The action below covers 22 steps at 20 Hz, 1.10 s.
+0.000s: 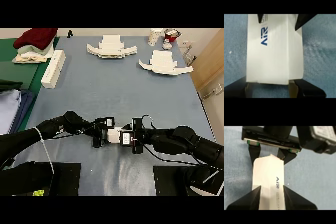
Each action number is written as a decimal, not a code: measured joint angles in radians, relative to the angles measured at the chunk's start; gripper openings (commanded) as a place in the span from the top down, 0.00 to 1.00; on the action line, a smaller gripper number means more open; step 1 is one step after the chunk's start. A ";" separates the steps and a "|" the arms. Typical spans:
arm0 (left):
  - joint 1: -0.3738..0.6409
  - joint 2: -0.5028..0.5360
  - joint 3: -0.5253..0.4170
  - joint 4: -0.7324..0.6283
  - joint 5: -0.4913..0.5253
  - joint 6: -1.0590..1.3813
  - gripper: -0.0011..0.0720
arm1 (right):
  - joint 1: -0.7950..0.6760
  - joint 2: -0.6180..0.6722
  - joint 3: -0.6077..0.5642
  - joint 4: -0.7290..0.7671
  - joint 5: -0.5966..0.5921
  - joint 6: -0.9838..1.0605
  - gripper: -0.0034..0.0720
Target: Fold the box.
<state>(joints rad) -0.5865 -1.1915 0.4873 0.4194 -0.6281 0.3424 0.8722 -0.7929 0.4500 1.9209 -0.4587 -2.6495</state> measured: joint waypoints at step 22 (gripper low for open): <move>0.000 0.000 0.000 0.000 0.002 0.001 0.36 | 0.000 -0.040 0.021 -0.084 -0.004 0.102 0.77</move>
